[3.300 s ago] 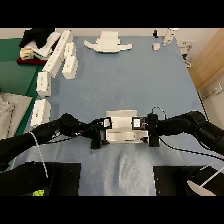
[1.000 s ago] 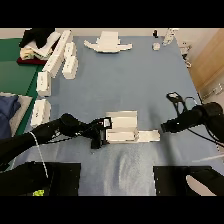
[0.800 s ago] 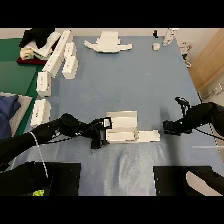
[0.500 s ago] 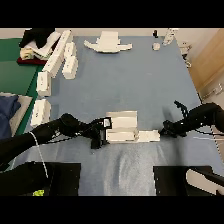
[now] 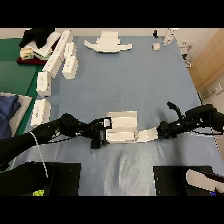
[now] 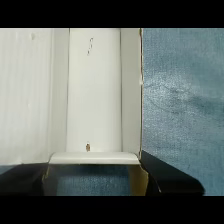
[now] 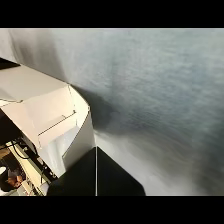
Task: Fold the box.
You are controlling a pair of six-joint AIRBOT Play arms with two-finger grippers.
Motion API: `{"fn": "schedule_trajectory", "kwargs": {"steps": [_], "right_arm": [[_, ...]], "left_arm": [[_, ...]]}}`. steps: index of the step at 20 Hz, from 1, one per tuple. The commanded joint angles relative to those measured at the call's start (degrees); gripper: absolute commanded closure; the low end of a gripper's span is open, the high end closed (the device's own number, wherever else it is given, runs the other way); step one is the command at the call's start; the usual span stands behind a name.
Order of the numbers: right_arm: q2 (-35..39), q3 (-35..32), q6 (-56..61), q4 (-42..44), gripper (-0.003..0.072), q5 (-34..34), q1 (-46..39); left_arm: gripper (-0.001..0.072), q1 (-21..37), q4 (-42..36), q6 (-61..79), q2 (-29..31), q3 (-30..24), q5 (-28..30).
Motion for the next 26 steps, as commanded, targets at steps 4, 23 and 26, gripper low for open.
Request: {"fn": "schedule_trajectory", "kwargs": {"steps": [4,23,26], "right_arm": [[1.1,-1.4,-0.1,4.0,0.0687,3.9,6.7],[12.0,2.6,9.2,-1.9,0.0368,14.5,26.1],[12.0,3.9,15.4,-6.6,0.0369,17.0,30.1]], "left_arm": [[0.0356,0.0,0.0,0.0,0.0,0.1,0.0],[0.0356,0.0,0.0,0.0,0.0,0.1,0.0],[0.0356,0.0,0.0,0.0,0.0,0.1,0.0]]}}
